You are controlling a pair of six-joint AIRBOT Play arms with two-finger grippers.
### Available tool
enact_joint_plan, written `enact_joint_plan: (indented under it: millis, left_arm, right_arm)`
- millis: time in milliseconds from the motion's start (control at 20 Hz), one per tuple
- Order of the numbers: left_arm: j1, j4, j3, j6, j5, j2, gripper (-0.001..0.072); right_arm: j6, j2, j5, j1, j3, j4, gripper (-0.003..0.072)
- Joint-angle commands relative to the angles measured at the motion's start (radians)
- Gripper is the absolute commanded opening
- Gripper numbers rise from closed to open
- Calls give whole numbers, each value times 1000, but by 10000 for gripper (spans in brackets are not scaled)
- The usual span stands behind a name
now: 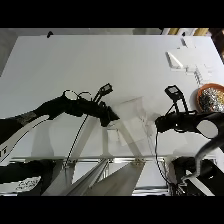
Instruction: Fold the box and place the chain.
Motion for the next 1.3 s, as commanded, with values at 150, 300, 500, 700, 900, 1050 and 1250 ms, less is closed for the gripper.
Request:
enact_joint_plan:
  millis: [150,300,500,700,900,1050,1250]
  left_arm:
    - [-4,252,35,131,5,67,1]
    - [-34,325,36,157,56,66,1]
    - [-99,335,36,166,188,62,1]
    - [-111,273,36,188,200,61,1]
    - [-111,265,36,187,210,37,1]
    - [-118,227,36,188,216,6,3]
    - [-123,230,36,210,228,-9,5]
  right_arm:
    - [-67,117,130,1,95,-3,340]
    - [-84,170,180,1,95,-3,339]
    - [-108,170,201,1,95,-3,336]
    - [-107,169,199,1,95,-3,336]
    - [-107,169,197,1,95,-3,336]
    - [-107,169,197,1,95,-3,336]
    - [-107,169,197,1,95,-3,336]
